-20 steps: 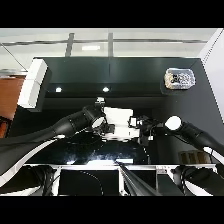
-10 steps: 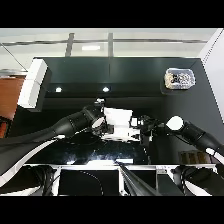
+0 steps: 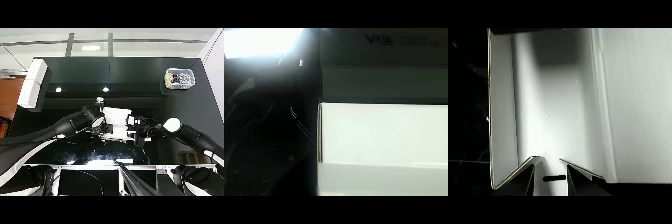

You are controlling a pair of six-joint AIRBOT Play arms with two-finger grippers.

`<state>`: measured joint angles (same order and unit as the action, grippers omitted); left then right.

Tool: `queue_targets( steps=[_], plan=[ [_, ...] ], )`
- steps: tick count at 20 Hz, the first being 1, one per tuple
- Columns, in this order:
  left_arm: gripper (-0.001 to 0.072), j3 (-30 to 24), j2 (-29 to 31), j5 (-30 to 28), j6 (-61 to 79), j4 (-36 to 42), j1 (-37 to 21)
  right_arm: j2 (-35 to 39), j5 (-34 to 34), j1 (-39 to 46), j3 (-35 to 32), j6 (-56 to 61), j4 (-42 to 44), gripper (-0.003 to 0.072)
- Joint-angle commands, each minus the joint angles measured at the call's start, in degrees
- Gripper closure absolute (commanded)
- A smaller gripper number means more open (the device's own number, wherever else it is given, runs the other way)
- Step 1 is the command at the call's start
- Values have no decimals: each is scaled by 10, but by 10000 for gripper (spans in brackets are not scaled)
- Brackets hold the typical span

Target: Fold the box and place the chain.

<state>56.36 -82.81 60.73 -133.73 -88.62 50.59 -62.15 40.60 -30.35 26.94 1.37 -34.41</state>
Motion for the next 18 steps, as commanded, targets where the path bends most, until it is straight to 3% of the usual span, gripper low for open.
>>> queue_targets(
  steps=[1, 8, 10, 11, 12, 13, 14, 15, 18],
  plan=[
    [682, 0, 0, -5, -1, 2, 0, -4, -24, -5, 0, 5, 39, 444],
    [682, 0, 0, -5, -1, 2, 0, -21, -38, -30, 0, 3, 39, 443],
    [682, 0, 0, -5, -1, 2, 0, -21, -51, -30, 0, 4, 39, 262],
    [682, 0, 0, -5, -1, 2, 0, -21, -58, -30, 0, 4, 38, 409],
    [682, 0, 0, -5, -1, 2, 0, -21, -63, -30, 0, 4, 37, 501],
    [682, 0, 0, -5, -1, 2, 0, -21, -67, -30, 0, 4, 38, 371],
    [682, 0, 0, -5, -1, 2, 0, -21, -70, -30, 0, 4, 38, 361],
    [682, 0, 0, -5, -1, 2, 0, -21, -71, -28, 0, 4, 37, 616],
    [682, 0, 0, -4, -1, 2, 0, -5, -70, -3, 0, 45, 34, 633]
  ],
)
